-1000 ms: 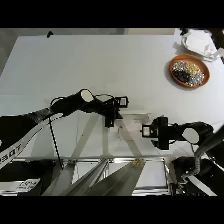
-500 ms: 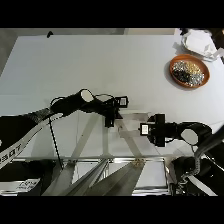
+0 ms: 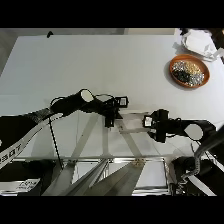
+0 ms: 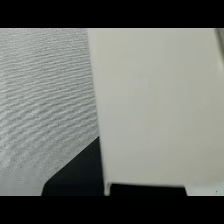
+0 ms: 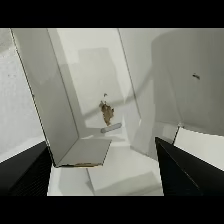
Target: Fold the box and place the chain.
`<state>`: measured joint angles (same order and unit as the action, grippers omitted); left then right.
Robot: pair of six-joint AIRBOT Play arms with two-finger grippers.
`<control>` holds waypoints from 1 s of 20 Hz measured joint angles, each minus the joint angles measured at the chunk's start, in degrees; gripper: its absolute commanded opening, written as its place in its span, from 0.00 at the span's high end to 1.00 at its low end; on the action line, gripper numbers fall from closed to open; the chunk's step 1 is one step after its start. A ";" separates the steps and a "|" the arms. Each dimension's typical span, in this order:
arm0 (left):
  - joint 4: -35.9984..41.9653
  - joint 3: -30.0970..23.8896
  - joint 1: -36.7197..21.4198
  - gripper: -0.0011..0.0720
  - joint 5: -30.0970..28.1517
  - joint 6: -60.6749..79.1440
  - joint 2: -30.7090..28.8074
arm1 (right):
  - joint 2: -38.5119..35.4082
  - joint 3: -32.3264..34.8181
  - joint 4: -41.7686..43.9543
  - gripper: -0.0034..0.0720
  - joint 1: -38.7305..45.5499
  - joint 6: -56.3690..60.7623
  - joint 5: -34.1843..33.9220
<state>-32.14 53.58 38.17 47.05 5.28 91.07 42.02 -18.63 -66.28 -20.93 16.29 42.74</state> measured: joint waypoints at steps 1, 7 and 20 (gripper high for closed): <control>0.00 0.00 0.00 0.97 0.00 0.02 0.00 | 0.00 -0.09 0.28 0.04 0.09 -0.52 0.09; 0.00 0.00 0.00 0.97 0.00 0.02 0.00 | 0.00 -1.88 0.55 0.04 0.26 -1.62 1.92; 0.00 0.00 0.00 0.97 -0.02 0.00 0.00 | 1.31 -2.54 8.20 0.04 5.90 -14.69 1.03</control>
